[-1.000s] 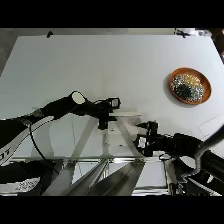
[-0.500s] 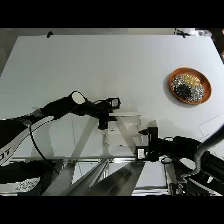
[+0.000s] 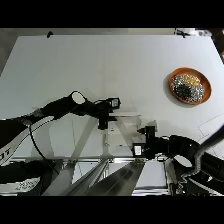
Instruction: Fold the box and place the chain.
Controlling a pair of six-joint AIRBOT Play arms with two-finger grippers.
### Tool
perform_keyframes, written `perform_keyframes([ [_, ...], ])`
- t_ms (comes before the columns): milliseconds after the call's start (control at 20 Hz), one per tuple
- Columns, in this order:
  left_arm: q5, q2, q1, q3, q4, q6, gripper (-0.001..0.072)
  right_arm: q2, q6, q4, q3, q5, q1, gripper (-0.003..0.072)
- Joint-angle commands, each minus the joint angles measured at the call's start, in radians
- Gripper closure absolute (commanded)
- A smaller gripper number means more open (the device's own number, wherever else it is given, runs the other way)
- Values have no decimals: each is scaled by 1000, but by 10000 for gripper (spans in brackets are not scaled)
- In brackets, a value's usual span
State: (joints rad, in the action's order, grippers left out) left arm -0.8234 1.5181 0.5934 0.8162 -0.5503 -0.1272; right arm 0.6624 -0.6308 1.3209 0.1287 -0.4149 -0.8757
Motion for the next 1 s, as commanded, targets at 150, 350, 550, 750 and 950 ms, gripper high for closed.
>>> perform_keyframes([
  [150, 0, 0, 0, 1, 0, 0, 697, 8, 1, -26, 9, 50, -1, 47],
  [350, 0, 0, 0, 1, 0, 0, 697, -1, 1, -69, 37, 35, 100, 78],
  [550, 0, 0, 0, 1, 0, 0, 697, -2, 6, -69, 54, 35, 145, 78],
  [750, 0, 0, 0, 1, 0, 0, 697, -2, 11, -70, 73, 35, 145, 78],
  [950, 0, 0, 0, 1, 0, 0, 697, -2, 12, -107, 74, 31, 145, 79],
])
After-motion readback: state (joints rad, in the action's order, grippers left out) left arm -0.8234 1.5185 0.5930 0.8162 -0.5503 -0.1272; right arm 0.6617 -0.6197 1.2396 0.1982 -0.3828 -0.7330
